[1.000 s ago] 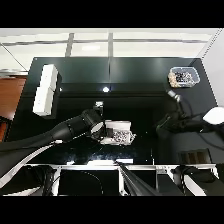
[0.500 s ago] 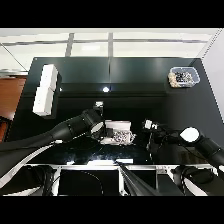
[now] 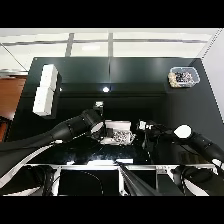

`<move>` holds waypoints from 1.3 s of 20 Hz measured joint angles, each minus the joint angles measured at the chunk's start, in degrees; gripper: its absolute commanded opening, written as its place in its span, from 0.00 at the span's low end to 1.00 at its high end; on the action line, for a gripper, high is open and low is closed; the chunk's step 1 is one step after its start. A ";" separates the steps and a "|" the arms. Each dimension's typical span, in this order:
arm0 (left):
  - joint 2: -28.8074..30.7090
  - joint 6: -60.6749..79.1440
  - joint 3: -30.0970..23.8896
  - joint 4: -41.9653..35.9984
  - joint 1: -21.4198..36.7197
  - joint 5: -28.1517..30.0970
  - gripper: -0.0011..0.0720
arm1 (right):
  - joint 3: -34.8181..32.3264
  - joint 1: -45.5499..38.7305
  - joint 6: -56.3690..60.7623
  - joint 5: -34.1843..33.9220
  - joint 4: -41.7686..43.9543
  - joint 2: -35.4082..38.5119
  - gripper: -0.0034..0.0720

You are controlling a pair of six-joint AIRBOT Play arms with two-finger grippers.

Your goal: Fold the box and place the chain.

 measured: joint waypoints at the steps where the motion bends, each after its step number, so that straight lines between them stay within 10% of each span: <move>1: 0.00 0.00 0.00 0.00 0.00 0.00 0.06 | 0.24 0.28 0.20 -0.17 -0.04 -0.52 0.99; 14: 0.00 0.00 0.00 0.00 0.00 0.07 0.06 | 2.10 4.00 5.33 -2.23 -5.35 -4.02 0.88; 16: 0.00 0.00 0.00 0.00 0.00 0.07 0.06 | 2.16 4.09 5.57 -2.91 -6.27 -4.09 0.43; 19: 0.00 0.00 0.00 0.00 0.00 0.07 0.06 | 2.16 4.07 5.75 -2.27 -7.06 -4.09 0.13; 26: 0.00 0.00 0.02 0.00 0.00 0.04 0.06 | 2.16 4.09 7.45 -1.51 -8.33 -3.58 0.12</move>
